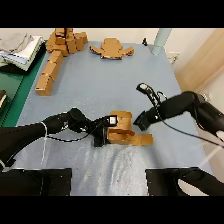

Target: Fold the box.

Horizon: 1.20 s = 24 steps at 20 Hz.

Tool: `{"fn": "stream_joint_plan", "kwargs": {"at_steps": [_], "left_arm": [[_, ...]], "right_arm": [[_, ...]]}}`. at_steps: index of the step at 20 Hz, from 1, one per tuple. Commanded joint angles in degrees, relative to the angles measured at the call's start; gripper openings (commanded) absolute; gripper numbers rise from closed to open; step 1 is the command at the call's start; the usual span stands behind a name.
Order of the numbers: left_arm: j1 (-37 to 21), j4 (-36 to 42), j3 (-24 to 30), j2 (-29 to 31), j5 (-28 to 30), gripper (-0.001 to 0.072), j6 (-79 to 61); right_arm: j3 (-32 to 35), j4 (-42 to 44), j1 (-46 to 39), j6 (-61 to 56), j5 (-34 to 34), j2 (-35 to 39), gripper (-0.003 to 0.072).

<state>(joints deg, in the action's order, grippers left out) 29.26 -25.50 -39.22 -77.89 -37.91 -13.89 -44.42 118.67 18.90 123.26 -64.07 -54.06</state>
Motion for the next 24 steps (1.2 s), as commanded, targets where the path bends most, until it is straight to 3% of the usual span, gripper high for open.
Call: {"fn": "stream_joint_plan", "kwargs": {"at_steps": [1, 2, 3, 9, 13, 15, 17, 20, 22, 24], "left_arm": [[-0.04, 0.00, 0.00, 0.02, 0.00, 0.0599, -0.02], [-0.04, 0.00, 0.00, 0.02, 0.00, 0.0599, -0.02], [-0.04, 0.00, 0.00, 0.02, 0.02, 0.0599, -0.02], [-0.04, 0.00, 0.00, 0.02, 0.00, 0.0599, -0.02], [-0.04, 0.00, 0.00, 0.02, 0.00, 0.0599, -0.02], [-0.04, 0.00, 0.00, 0.02, 0.00, 0.0599, -0.02], [-0.04, 0.00, 0.00, 0.02, 0.00, 0.0598, -0.02], [-0.04, 0.00, 0.00, 0.02, 0.00, 0.0599, -0.02], [-0.04, 0.00, 0.00, 0.02, 0.00, 0.0599, -0.02], [-0.04, 0.00, 0.00, 0.02, 0.00, 0.0599, -0.02]], "right_arm": [[8.41, -1.84, 2.69, 8.20, -1.03, 8.13, 0.0375], [11.04, -3.43, 3.82, 11.41, -0.90, 9.18, 0.0615], [13.53, -4.81, 4.63, 14.97, -0.17, 9.64, 0.0662], [18.08, -7.80, 7.74, 27.32, 17.55, 7.82, 0.0662], [18.05, -6.54, 7.98, 32.35, 21.46, 5.53, 0.0658], [18.08, -3.89, 8.02, 33.27, 21.07, 4.72, 0.0619], [18.08, -2.12, 8.02, 33.24, 18.91, 4.48, 0.0298], [18.08, -0.24, 8.04, 33.64, 17.64, 4.37, 0.0281], [18.08, 1.25, 8.07, 36.02, 18.69, 4.24, 0.0213], [18.08, 3.37, 8.17, 38.47, 20.00, 3.50, 0.0213]]}}
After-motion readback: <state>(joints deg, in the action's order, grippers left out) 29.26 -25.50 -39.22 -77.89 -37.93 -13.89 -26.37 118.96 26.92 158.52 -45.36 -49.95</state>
